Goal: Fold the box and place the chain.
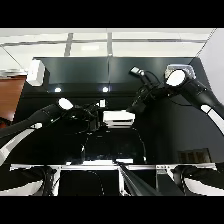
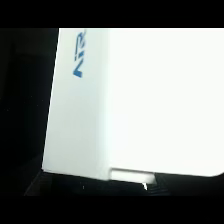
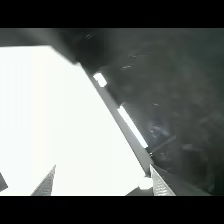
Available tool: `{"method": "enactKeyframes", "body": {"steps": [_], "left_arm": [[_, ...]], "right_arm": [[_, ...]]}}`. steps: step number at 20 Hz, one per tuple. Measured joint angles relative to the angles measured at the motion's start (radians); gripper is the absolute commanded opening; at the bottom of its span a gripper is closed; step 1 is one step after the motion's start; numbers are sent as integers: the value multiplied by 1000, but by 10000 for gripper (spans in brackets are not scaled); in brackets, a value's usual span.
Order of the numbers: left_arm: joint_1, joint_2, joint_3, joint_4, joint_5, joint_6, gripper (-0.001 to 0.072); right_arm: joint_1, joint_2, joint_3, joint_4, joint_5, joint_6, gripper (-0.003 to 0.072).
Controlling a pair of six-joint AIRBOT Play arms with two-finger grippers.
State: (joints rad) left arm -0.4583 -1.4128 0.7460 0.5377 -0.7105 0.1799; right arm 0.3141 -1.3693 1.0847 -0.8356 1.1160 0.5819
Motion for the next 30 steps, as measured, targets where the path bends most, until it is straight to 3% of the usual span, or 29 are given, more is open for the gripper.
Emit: {"method": "enactKeyframes", "body": {"steps": [4, 12, 13, 14, 15, 17, 30], "left_arm": [[0, 0, 0, 0, 0, 0, 390], [0, 0, 0, 1, 0, -1, 389], [0, 0, 0, 1, 0, -1, 390], [0, 0, 0, 1, 0, -1, 390], [0, 0, 0, 1, 0, -1, 390], [0, 0, 0, 1, 0, -1, 390], [0, 0, 0, 1, 0, -1, 390]], "right_arm": [[29, -26, -3, 18, 6, -158, 662], [69, -46, -3, 16, 35, -232, 661], [70, -47, -3, 14, 35, -234, 606], [71, -48, -3, 9, 35, -235, 463], [72, -49, -3, 8, 36, -237, 401], [72, -50, -3, 5, 35, -239, 176], [72, -50, -3, -7, 50, -238, 210]]}}
